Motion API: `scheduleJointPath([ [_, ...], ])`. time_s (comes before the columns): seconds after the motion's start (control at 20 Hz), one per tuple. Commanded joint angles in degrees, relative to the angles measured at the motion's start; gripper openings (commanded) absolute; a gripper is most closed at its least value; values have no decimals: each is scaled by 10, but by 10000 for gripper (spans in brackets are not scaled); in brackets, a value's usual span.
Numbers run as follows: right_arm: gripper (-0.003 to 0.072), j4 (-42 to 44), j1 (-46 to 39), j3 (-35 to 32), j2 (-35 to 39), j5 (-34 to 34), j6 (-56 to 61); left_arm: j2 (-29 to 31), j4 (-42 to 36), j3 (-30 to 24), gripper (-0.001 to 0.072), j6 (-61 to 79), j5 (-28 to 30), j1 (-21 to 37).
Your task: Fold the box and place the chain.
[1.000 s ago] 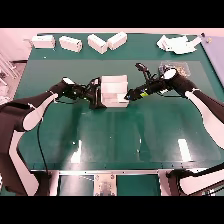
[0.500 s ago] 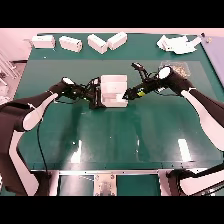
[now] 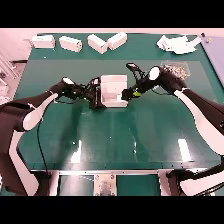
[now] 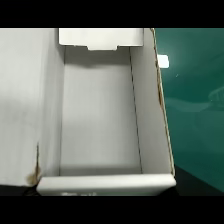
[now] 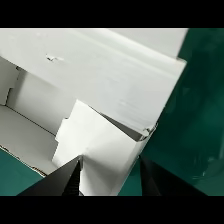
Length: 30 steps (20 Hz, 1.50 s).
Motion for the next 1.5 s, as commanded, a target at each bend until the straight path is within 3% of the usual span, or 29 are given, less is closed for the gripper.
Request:
scheduleJointPath([
  [0.0, 417, -29, 14, 2, -1, -21, 50, 0, 0, 0, 585, 0, 0, 0],
  [0.45, 401, -117, 42, 23, -30, -21, 137, 0, 0, 0, 585, 0, 0, 0],
  [0.8, 388, -201, 63, 82, -55, 56, 184, 0, 0, 0, 585, 0, 0, 0],
  [1.3, 357, -205, 77, 83, -72, 69, 211, 0, 0, 0, 585, 0, 0, 0],
  [1.45, 311, -204, 77, 83, -76, 69, 216, 0, 0, 0, 585, 0, 0, 0],
])
